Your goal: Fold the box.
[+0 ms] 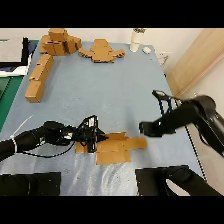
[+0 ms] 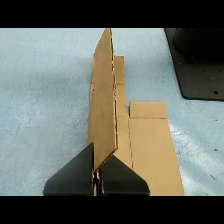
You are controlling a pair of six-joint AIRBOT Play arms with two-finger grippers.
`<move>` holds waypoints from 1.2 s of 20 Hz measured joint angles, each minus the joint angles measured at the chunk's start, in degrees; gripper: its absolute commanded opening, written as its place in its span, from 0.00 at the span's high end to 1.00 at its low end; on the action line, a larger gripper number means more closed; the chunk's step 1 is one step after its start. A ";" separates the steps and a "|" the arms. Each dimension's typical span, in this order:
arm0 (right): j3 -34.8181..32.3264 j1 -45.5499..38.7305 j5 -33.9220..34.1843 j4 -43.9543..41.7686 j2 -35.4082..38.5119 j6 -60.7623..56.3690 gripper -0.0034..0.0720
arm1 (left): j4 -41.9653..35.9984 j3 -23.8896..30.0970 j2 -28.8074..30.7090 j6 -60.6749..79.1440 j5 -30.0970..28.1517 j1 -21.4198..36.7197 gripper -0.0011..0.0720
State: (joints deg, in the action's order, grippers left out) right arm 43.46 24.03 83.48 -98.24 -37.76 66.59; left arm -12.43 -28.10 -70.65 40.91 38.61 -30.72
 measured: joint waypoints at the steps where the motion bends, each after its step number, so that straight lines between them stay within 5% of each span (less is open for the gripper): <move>1: -1.22 3.10 0.76 -0.09 3.28 -1.38 0.95 | 0.00 0.00 0.00 0.00 -0.02 -0.02 0.96; 8: -10.34 18.69 -0.50 -2.80 18.73 -1.95 0.95 | -0.02 0.00 0.00 0.00 -0.04 -0.04 0.96; 13: -13.88 26.14 -7.06 -3.61 12.92 13.73 0.95 | -0.02 0.00 0.00 0.00 -0.04 -0.04 0.96; 19: -16.92 46.66 -16.04 13.92 9.66 18.73 0.95 | 0.00 0.00 0.00 0.00 -0.02 -0.04 0.96; 20: -17.81 50.01 -16.81 16.57 9.53 18.36 0.84 | 0.02 0.00 0.00 0.00 -0.02 -0.04 0.96; 21: -18.80 52.87 -17.86 18.75 8.98 17.90 0.40 | 0.00 0.00 -0.02 0.00 -0.04 -0.04 0.96; 22: -19.89 55.19 -18.99 20.41 8.28 17.51 0.18 | 0.00 0.00 -0.02 0.00 -0.02 -0.04 0.96; 24: -21.53 57.96 -22.18 23.32 6.19 16.90 0.17 | 0.00 0.00 -0.02 0.00 -0.02 -0.04 0.96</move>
State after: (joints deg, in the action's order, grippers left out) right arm 21.93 82.00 61.30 -74.91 -31.57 83.48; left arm -12.43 -28.10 -70.67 40.91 38.59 -30.76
